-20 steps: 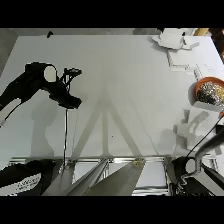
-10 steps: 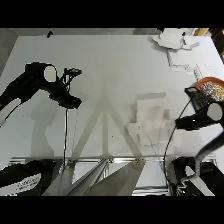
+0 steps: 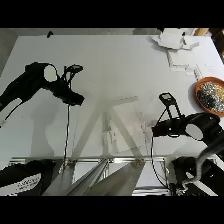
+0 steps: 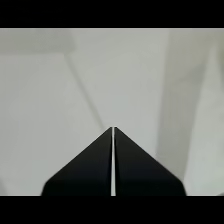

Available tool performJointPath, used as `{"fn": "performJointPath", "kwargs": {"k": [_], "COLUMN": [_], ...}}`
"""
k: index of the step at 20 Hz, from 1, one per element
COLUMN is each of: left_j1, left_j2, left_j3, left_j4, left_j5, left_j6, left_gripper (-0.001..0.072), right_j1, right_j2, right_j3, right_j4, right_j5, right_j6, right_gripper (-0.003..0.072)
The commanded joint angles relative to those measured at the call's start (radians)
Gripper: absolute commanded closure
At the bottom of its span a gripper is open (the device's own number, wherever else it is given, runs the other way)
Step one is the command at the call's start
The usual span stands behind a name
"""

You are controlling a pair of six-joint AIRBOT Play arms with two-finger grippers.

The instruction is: Fold the box and place the chain.

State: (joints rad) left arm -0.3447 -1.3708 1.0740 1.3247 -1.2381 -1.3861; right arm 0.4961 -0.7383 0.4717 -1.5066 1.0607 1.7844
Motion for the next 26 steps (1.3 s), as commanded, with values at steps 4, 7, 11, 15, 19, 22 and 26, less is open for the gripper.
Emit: {"fn": "performJointPath", "kwargs": {"k": [4,7,11,15,19,22,26], "left_j1": [0.0,0.0,-0.039,-0.11,-0.166,-0.179,-0.18], "left_j2": [-0.093,-0.164,-0.252,-0.288,-0.301,-0.311,-0.311], "left_j3": [-0.001,-0.001,-0.001,-0.001,-0.001,-0.001,-0.001], "left_j4": [-0.626,-0.719,-0.719,-0.743,-0.74,-0.739,-0.741], "left_j5": [-0.013,-0.089,-0.127,-0.091,-0.007,0.005,-0.008], "left_j6": [0.501,0.574,0.581,0.645,0.645,0.645,0.676], "left_gripper": [0.029,0.029,0.0295,0.0294,0.0295,0.0313,0.0704], "right_j1": [0.032,0.032,0.032,0.032,0.032,0.032,0.032], "right_j2": [0.002,0.002,0.002,0.002,0.002,0.002,0.004], "right_j3": [-0.005,-0.005,-0.005,-0.005,-0.005,-0.005,0.001], "right_j4": [-0.004,-0.004,-0.004,-0.004,-0.004,-0.004,-0.009], "right_j5": [-0.031,-0.031,-0.033,-0.033,-0.033,-0.033,-0.033], "right_j6": [0.026,0.026,0.026,0.026,0.026,0.026,0.023], "right_gripper": [0.0669,0.0669,0.0669,0.0669,0.0669,0.0669,0.0668]}}
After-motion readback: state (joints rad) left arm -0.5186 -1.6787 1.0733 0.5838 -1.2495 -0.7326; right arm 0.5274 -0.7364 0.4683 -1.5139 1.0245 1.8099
